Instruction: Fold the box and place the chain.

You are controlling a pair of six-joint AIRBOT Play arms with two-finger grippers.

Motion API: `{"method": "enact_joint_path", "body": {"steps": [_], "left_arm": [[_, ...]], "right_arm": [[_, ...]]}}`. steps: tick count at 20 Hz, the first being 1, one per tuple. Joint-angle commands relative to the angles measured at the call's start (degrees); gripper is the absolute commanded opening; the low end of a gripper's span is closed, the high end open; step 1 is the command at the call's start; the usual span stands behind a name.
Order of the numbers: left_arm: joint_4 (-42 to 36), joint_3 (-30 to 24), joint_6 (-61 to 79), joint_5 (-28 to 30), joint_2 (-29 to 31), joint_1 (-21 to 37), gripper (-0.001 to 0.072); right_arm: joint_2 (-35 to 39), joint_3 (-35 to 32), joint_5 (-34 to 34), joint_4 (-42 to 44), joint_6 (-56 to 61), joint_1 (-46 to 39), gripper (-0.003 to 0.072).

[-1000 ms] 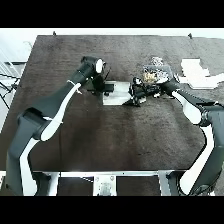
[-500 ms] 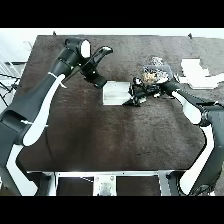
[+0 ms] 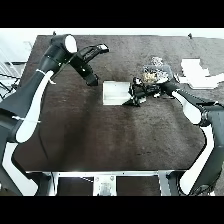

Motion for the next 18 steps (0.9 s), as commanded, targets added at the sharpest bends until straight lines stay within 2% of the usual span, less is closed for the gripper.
{"method": "enact_joint_path", "body": {"steps": [1, 2, 4, 6, 10, 15, 18], "left_arm": [[-21.9, -5.6, 21.3, 2.2, 0.0, 6.4, 0.0434], [-24.4, -7.5, 26.0, 3.2, 0.0, 8.1, 0.0436], [-25.6, -11.3, 33.6, 5.9, -0.2, 9.8, 0.0705], [-25.2, -14.6, 39.7, 7.8, -0.2, 9.7, 0.0713], [-25.7, -19.0, 43.3, 15.4, -0.8, 9.5, 0.0713], [-31.9, -19.0, 53.6, 15.3, -5.9, 9.4, 0.0713], [-33.2, -19.0, 56.3, 15.0, -7.9, 9.0, 0.0713]], "right_arm": [[0.0, 0.0, 0.0, 0.0, 0.0, 0.0, 0.0434], [0.0, 0.0, 0.0, 0.0, 0.0, 0.0, 0.0434], [0.0, 0.0, 0.0, 0.0, 0.0, 0.0, 0.0434], [0.0, 0.0, 0.0, 0.0, 0.0, 0.0, 0.0434], [0.0, 0.0, 0.0, 0.0, 0.0, 0.0, 0.0434], [0.0, 0.0, 0.0, 0.0, 0.0, 0.0, 0.0434], [0.0, 0.0, 0.0, 0.0, 0.0, 0.0, 0.0434]]}}
